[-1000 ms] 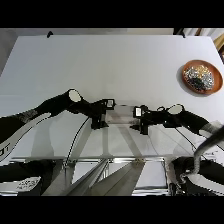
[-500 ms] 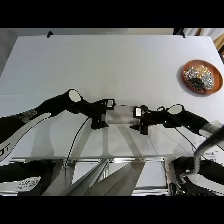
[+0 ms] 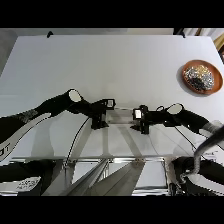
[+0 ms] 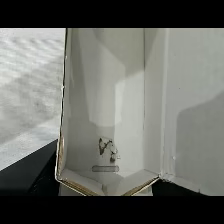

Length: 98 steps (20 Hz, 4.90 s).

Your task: Fold the box and place the chain.

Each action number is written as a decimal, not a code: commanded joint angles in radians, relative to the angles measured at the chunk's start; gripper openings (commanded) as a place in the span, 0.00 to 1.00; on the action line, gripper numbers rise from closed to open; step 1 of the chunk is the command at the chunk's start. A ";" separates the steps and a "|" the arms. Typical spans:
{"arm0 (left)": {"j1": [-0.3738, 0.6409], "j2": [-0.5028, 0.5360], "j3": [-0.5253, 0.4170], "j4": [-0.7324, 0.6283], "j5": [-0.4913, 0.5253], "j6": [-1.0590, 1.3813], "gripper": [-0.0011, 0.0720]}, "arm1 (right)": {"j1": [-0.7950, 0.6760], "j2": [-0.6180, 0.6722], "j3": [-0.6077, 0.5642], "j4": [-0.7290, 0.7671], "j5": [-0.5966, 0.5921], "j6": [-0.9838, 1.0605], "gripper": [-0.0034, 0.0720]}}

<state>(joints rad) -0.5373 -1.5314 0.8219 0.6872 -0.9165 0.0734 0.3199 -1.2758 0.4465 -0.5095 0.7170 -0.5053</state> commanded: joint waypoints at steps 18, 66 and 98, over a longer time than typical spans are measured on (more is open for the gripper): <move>0.000 0.001 0.000 0.001 0.000 0.001 0.44 | 0.000 0.033 0.001 -0.010 -0.006 -0.001 0.97; 0.000 0.001 0.000 0.001 0.000 0.001 0.44 | 0.000 0.653 0.001 -0.042 0.208 0.619 0.07; 0.000 0.001 0.000 0.001 0.000 0.001 0.44 | 0.000 0.541 0.036 -0.276 -0.003 0.879 0.07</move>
<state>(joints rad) -0.5381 -1.5314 0.8219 0.6895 -0.9169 0.0761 0.3199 -0.8322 0.4747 -0.4778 0.6197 0.2657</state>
